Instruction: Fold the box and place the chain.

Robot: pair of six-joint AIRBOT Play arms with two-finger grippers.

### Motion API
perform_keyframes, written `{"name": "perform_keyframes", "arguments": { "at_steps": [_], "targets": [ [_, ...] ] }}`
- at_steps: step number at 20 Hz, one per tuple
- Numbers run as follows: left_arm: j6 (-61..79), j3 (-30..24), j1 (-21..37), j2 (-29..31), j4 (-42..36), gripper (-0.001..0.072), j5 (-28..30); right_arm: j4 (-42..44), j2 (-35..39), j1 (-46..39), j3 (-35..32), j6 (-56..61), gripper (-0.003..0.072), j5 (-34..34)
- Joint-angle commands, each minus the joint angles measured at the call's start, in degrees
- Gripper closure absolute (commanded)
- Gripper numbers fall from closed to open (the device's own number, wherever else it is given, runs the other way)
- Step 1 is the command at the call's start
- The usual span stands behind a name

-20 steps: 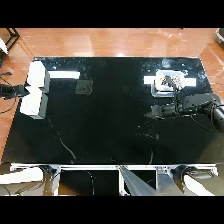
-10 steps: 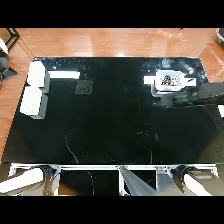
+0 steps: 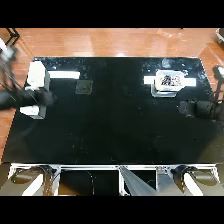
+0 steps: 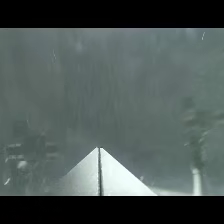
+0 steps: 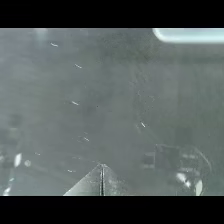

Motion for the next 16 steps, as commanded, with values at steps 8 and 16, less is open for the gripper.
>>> {"name": "perform_keyframes", "arguments": {
  "at_steps": [8, 16],
  "targets": [
    [-9.4, -11.8, -6.4, 5.2, 8.6, 0.0692, 7.6, -1.8, 1.5, -0.1, -5.6, 2.1, 0.0668, 3.4],
    [-9.5, -11.8, -6.3, 5.2, 9.2, 0.0692, 7.8, -1.8, 1.5, -0.1, -5.6, 2.1, 0.0669, 3.4]
  ]
}}
